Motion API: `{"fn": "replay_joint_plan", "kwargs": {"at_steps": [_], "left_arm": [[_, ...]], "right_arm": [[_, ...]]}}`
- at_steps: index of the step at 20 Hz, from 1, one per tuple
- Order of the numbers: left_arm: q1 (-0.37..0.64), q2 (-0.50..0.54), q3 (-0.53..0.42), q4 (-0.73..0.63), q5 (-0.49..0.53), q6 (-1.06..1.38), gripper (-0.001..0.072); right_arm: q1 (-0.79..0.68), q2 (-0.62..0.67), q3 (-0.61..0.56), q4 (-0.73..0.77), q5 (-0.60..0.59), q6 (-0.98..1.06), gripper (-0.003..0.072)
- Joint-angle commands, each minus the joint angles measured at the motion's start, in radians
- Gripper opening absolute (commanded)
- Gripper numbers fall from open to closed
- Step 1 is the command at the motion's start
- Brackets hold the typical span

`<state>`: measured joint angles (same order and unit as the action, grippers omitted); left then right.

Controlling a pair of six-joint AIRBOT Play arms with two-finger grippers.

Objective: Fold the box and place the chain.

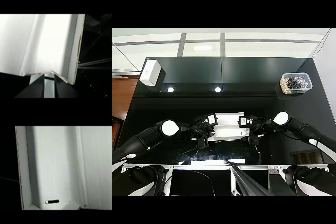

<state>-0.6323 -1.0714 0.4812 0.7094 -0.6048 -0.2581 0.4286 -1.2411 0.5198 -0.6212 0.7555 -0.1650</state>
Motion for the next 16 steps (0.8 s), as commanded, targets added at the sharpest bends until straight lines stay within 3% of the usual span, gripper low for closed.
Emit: {"fn": "replay_joint_plan", "kwargs": {"at_steps": [1, 13, 14, 15, 16], "left_arm": [[-0.004, -0.023, 0.0, -0.043, 0.031, 0.001, 0.016], [-0.014, -0.071, 0.0, -0.124, 0.077, 0.03, 0.0161], [-0.014, -0.071, 0.0, -0.124, 0.077, 0.03, 0.0182], [-0.014, -0.071, 0.0, -0.124, 0.077, 0.03, 0.0323], [-0.014, -0.071, 0.0, -0.123, 0.075, 0.03, 0.037]], "right_arm": [[0.0, 0.0, -0.001, 0.001, 0.0, 0.0, 0.0128], [0.0, 0.0, -0.001, 0.002, 0.0, 0.0, 0.0128], [0.0, 0.0, -0.001, 0.002, 0.0, 0.001, 0.0128], [0.0, 0.0, -0.001, 0.002, 0.0, 0.001, 0.0128], [0.0, 0.0, -0.001, 0.002, 0.0, 0.0, 0.0128]]}}
